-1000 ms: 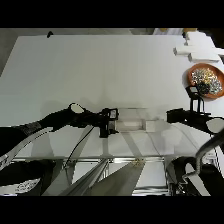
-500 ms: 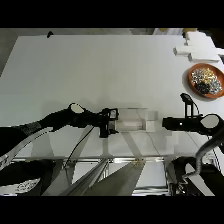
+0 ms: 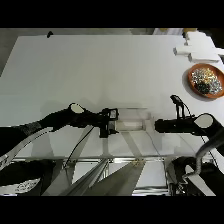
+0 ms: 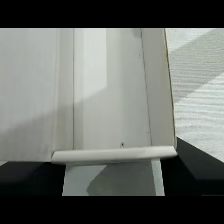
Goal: Fold the box and place the chain.
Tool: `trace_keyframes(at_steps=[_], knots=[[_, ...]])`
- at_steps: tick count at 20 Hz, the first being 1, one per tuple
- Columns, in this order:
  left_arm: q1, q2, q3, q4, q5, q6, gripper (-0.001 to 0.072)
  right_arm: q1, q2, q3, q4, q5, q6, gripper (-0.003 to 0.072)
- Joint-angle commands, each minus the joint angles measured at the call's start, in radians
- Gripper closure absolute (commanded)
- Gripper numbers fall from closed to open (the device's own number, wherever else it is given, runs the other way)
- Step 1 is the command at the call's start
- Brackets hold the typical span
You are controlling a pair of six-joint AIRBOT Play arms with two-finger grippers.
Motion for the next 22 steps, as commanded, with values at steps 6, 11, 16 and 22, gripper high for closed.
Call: trace_keyframes(at_steps=[6, 11, 16, 22], knots=[[0.000, 0.000, 0.001, 0.000, 0.000, 0.000, 0.0490, 0.007, 0.075, 0.000, 0.175, 0.034, -0.042, 0.0379], [0.000, 0.000, 0.001, 0.000, 0.000, 0.000, 0.0490, 0.095, 0.074, 0.000, 0.171, -0.018, -0.031, 0.0345], [0.000, 0.000, 0.001, 0.000, 0.000, 0.000, 0.0490, 0.132, 0.069, 0.008, 0.122, -0.065, 0.026, 0.0346], [0.000, 0.000, 0.001, 0.000, 0.000, 0.000, 0.0490, 0.132, 0.064, 0.043, 0.049, -0.044, 0.197, 0.0347]])
